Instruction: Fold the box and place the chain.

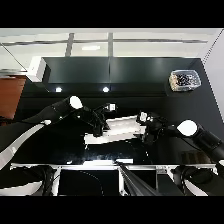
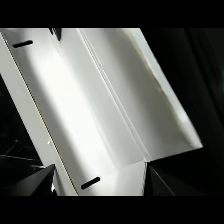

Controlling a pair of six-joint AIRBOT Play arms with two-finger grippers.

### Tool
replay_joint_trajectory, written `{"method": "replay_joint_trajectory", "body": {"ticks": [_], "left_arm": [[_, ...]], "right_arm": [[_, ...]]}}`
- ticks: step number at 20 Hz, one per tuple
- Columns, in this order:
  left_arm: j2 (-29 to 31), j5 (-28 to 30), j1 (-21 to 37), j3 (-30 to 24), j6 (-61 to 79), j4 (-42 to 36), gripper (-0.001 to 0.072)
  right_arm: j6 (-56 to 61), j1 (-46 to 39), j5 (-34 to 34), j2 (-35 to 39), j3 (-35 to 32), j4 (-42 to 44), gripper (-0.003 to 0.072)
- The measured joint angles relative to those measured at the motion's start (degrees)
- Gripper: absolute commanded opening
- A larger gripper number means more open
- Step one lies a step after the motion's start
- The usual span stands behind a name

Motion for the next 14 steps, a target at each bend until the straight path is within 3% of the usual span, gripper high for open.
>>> {"method": "replay_joint_trajectory", "body": {"ticks": [7,14], "left_arm": [[0.8,-0.1,0.0,0.0,0.0,0.2,0.0021],[1.6,1.3,0.0,0.0,0.1,1.2,0.0023]], "right_arm": [[0.2,-2.3,6.3,2.0,0.9,-0.2,0.0704],[-2.4,-2.6,2.0,2.3,0.3,-0.1,0.0703]]}}
